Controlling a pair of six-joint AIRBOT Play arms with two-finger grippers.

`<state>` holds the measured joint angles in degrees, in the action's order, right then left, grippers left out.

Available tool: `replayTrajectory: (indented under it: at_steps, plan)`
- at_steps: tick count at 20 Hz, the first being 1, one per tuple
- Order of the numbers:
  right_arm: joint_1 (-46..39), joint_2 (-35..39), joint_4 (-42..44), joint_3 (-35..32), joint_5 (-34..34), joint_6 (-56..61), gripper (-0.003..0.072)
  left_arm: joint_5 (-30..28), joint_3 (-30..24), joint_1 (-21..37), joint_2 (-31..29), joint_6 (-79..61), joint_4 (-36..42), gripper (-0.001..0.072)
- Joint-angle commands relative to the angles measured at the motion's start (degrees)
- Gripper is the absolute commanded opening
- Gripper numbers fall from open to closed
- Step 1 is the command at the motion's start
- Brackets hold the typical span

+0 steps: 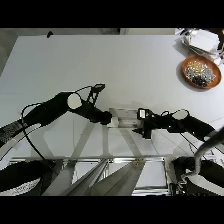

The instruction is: Fold the box and place the chain.

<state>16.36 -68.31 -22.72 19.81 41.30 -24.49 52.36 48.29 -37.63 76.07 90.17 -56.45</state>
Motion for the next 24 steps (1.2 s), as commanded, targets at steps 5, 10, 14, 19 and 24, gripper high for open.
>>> replayTrajectory:
  at_steps: [5, 10, 14, 19, 24]
  plan:
    - [0.0, 0.0, 0.0, 0.0, 0.0, 0.0, 0.0466, 1.0, 0.5, 0.0, 0.2, 1.5, -1.7, 0.0353]
    - [0.0, 0.0, 0.0, 0.0, 0.0, 0.0, 0.0466, 1.6, 1.9, 0.0, 0.3, 4.0, -4.2, 0.0353]
    - [0.0, 0.0, 0.0, 0.0, 0.0, 0.0, 0.0466, 2.6, 2.6, -0.3, 0.9, 4.0, -4.7, 0.0353]
    - [0.0, 0.0, 0.0, 0.0, 0.0, 0.0, 0.0466, 2.6, 3.6, -2.0, 2.9, 4.2, -4.4, 0.0353]
    - [0.0, 0.0, 0.0, 0.0, 0.0, 0.0, 0.0466, 3.4, 4.1, -2.1, 2.9, 4.2, -4.0, 0.0353]
